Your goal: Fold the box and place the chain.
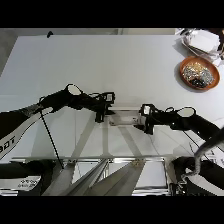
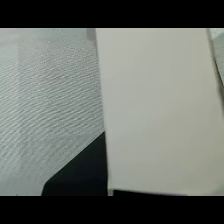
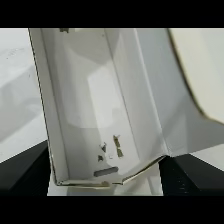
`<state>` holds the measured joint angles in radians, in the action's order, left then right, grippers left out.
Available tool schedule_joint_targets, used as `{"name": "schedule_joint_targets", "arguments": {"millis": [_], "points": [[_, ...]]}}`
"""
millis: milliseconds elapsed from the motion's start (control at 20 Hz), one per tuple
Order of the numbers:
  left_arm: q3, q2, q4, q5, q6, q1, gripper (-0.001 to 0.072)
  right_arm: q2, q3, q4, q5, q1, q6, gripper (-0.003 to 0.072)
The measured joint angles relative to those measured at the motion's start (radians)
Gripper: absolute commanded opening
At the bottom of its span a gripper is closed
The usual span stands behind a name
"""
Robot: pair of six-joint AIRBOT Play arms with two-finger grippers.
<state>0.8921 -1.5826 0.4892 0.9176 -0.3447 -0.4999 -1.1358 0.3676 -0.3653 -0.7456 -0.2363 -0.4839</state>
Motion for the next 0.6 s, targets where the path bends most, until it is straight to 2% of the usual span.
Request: {"name": "schedule_joint_targets", "arguments": {"millis": [50,350,450,600], "points": [[0.0,0.0,0.0,0.0,0.0,0.0,0.0012,-0.01,0.0,0.0,-0.005,0.0,0.001,0.0593],[0.0,0.0,-0.002,0.002,0.0,0.0,0.0012,-0.051,0.0,0.0,-0.006,0.0,-0.018,0.0584],[0.0,0.0,-0.002,0.002,0.0,0.0,0.0012,-0.055,0.0,0.0,-0.003,0.0,-0.02,0.0515],[0.0,0.0,-0.002,0.002,0.0,-0.001,0.0012,-0.058,0.0,0.0,-0.001,0.0,-0.023,0.0514]]}}
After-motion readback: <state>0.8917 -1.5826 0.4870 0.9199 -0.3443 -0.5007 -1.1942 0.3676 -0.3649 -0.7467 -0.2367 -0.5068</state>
